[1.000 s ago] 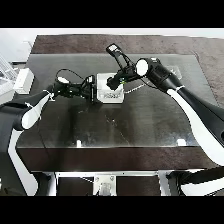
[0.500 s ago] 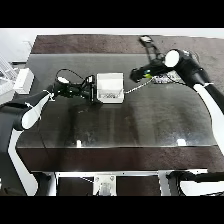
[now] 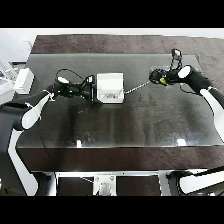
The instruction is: Fold the box and place the chain.
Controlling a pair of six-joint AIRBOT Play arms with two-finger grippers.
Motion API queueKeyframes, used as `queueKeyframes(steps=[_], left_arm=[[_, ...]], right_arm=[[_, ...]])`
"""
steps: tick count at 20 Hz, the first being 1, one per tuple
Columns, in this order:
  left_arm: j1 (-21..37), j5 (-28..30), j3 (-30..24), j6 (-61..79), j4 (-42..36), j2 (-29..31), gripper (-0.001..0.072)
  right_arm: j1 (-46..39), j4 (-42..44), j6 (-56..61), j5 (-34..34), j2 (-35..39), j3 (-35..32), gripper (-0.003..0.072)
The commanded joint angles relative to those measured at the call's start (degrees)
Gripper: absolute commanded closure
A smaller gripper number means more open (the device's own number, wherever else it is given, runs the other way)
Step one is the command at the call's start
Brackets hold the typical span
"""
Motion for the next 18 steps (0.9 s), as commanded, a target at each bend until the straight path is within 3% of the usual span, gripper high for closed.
queueKeyframes(steps=[1,6,8,15,17,18], left_arm=[[0.0,0.0,0.0,0.0,0.0,0.0,0.0262],[0.0,0.0,0.0,0.0,0.0,0.0,0.0262],[0.0,0.0,0.0,0.0,0.0,0.0,0.0262],[0.0,0.0,0.0,0.0,0.0,0.0,0.0262],[0.0,0.0,0.0,0.0,0.0,0.0,0.0261],[0.0,0.0,0.0,0.0,0.0,0.0,0.0262]], right_arm=[[-0.6,1.8,0.6,-2.3,-3.8,-0.4,0.0117],[-0.5,4.0,0.6,-7.8,-6.4,-0.4,0.0121],[-0.2,5.2,0.6,-9.2,-7.2,-0.4,0.0186],[2.0,7.8,0.6,-12.7,-9.3,1.0,0.0200],[2.6,7.8,0.6,-12.8,-10.4,2.2,0.0371],[2.7,7.8,0.6,-12.8,-10.6,2.3,0.0495]])
